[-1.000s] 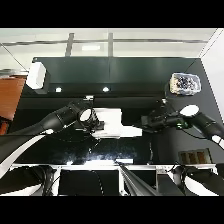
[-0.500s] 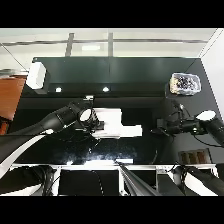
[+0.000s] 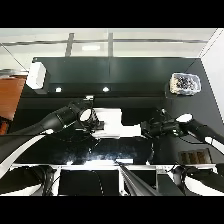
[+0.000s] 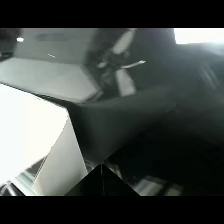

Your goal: Fold the box and place the chain.

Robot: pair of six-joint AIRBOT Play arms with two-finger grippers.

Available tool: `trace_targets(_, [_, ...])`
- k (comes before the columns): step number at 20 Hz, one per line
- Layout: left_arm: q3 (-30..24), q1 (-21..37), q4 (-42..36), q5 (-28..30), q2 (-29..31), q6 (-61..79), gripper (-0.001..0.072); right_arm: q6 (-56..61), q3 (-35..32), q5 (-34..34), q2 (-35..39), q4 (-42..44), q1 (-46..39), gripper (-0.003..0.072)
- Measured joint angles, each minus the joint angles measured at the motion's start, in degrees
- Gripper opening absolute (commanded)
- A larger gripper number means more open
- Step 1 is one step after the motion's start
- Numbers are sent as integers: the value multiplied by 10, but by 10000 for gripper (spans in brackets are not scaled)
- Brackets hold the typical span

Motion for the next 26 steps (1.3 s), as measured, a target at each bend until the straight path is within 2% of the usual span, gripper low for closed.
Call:
trace_targets(5, [0,0,0,-2,0,0,27,-42,16,-6,-23,37,28,19])
trace_targets(9, [0,0,0,-3,0,0,27,-66,26,15,-27,44,33,28])
trace_targets(10, [0,0,0,-3,0,0,27,-72,29,25,-28,49,34,95])
trace_targets(11, [0,0,0,-4,0,0,27,-77,32,32,-28,50,34,247])
trace_targets(15, [0,0,0,-4,0,0,27,-87,38,59,-28,57,35,266])
trace_targets(16, [0,0,0,-4,0,0,27,-89,39,63,-28,59,35,367])
trace_targets(17, [0,0,0,-4,0,0,27,-90,39,68,-28,61,35,517])
trace_targets(26, [0,0,0,-3,0,0,27,-90,54,92,-28,90,54,513])
